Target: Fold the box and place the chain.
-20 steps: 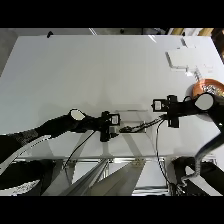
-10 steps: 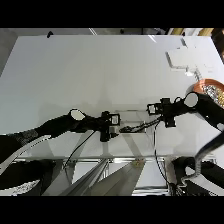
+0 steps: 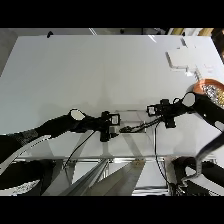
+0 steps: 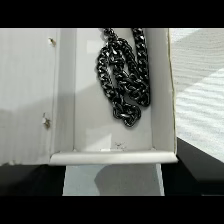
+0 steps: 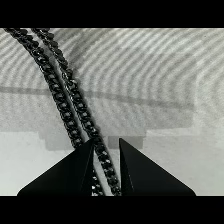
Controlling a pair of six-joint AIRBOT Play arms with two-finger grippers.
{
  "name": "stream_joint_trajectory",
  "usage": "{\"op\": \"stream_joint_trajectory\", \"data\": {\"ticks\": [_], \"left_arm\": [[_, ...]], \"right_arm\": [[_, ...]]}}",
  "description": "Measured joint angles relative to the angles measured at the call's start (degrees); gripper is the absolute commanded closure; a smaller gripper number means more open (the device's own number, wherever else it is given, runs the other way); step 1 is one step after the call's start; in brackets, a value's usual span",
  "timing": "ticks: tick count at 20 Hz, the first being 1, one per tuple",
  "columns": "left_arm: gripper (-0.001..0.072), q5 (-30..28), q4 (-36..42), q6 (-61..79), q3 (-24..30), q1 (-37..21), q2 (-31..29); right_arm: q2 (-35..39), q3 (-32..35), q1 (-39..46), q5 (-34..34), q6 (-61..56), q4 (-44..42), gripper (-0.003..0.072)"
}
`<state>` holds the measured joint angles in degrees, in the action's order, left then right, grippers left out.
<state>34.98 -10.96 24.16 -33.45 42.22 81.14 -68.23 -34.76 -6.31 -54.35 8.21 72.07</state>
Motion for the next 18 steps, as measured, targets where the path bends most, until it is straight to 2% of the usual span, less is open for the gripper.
{"op": "stream_joint_trajectory", "data": {"ticks": [7,18], "left_arm": [[0.0364,0.0,0.0,0.0,0.0,0.0,0.0],[0.0364,0.0,0.0,0.0,0.0,0.0,0.0]], "right_arm": [[1.0,0.1,0.0,-2.3,0.0,0.4,0.0527],[2.1,1.3,0.0,-0.6,-0.2,0.2,0.0527]]}}
